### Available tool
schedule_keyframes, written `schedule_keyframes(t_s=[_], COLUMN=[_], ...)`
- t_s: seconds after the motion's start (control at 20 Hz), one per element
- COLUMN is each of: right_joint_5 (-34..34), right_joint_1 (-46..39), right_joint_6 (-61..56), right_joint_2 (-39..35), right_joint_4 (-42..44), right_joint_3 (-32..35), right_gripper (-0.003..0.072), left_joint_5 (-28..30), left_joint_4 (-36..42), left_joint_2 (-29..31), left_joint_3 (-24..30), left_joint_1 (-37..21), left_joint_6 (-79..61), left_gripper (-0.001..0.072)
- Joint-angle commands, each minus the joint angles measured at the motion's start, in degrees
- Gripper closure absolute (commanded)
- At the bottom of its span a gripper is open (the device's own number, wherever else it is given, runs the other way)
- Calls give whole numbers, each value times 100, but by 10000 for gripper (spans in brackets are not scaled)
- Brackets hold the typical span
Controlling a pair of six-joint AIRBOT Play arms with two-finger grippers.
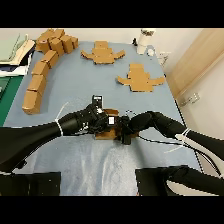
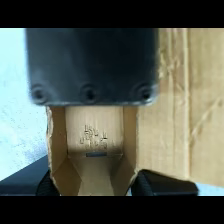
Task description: Fold the box.
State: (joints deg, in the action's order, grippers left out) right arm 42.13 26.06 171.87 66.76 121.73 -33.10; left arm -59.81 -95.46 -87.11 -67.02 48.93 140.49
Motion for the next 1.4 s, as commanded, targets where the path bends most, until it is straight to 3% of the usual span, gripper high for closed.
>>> schedule_keyframes(t_s=[0.0, 0.2, 0.25, 0.3, 0.35, 0.6, 0.85, 1.05, 1.35], right_joint_5=[0, 0, 0, 0, -2, 0, 0, 0, 0], right_joint_1=[2, 2, 2, 2, 2, 2, 2, 2, 2], right_joint_6=[4, 4, 4, 4, 4, 4, 4, 4, 4], right_joint_2=[2, 2, 2, 2, 2, 2, 2, 2, 2], right_joint_4=[-2, -2, -2, -2, -2, -2, -2, -2, -2], right_joint_3=[-2, -2, -2, -2, -2, -2, -2, -2, -2], right_gripper=[130, 130, 130, 130, 130, 130, 129, 129, 129], left_joint_5=[35, 20, 20, 11, -4, -378, -903, -737, -391], left_joint_4=[7, 212, 332, 481, 616, 1370, 2232, 1937, 1139], left_joint_2=[-4, 0, 4, 9, 9, 9, 9, 4, -76], left_joint_3=[-2, -4, -4, -4, -4, -140, -463, -472, -463], left_joint_1=[4, 2, 2, 2, -4, -273, -949, -1104, -820], left_joint_6=[-46, -66, -170, -179, -155, -179, -732, -1091, -1506], left_gripper=[694, 692, 631, 299, 106, 109, 109, 109, 127])
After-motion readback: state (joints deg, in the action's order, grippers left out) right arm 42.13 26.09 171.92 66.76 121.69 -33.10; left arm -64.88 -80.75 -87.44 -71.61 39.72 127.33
